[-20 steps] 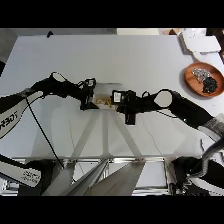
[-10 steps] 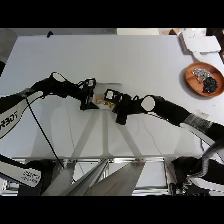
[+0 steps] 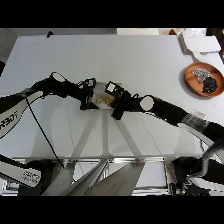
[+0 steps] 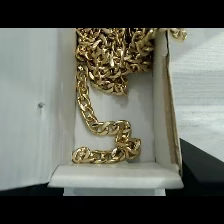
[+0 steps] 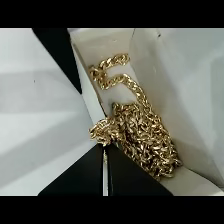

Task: Fold the box and place the chain.

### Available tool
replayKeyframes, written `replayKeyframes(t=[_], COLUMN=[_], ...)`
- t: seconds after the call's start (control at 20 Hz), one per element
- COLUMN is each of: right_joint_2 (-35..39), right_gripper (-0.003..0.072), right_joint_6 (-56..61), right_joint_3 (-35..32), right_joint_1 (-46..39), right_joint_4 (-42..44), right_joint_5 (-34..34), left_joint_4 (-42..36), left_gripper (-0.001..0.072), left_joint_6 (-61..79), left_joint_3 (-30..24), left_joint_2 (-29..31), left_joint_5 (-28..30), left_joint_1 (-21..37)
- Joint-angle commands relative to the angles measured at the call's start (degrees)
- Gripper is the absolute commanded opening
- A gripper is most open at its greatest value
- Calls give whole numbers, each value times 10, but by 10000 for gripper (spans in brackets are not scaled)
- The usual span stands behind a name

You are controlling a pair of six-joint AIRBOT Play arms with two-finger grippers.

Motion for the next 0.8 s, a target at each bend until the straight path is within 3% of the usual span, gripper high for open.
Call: replayKeyframes(t=[0.0, 0.25, 0.5, 0.55, 0.6, 0.65, 0.75], right_joint_2=[5, 21, 21, 22, 22, 22, 22], right_gripper=[10, 11, 13, 107, 361, 473, 414], right_joint_6=[1, 1, 1, 1, 1, 1, 1], right_joint_3=[0, 1, 1, 1, 1, 1, 7], right_joint_1=[0, 0, 0, 0, 0, 0, -2], right_joint_4=[55, 57, 75, 75, 75, 75, 70], right_joint_5=[0, -11, -108, -111, -106, -93, -43], left_joint_4=[0, 0, 0, 0, 0, 0, 0], left_gripper=[316, 316, 316, 316, 316, 316, 316], left_joint_6=[2, 2, 2, 2, 2, 2, 1], left_joint_3=[0, 0, 0, 0, 0, 0, 0], left_joint_2=[0, 0, 0, 0, 0, 0, 0], left_joint_5=[0, 0, 0, 0, 0, 0, 0], left_joint_1=[0, 0, 0, 0, 0, 0, 0])
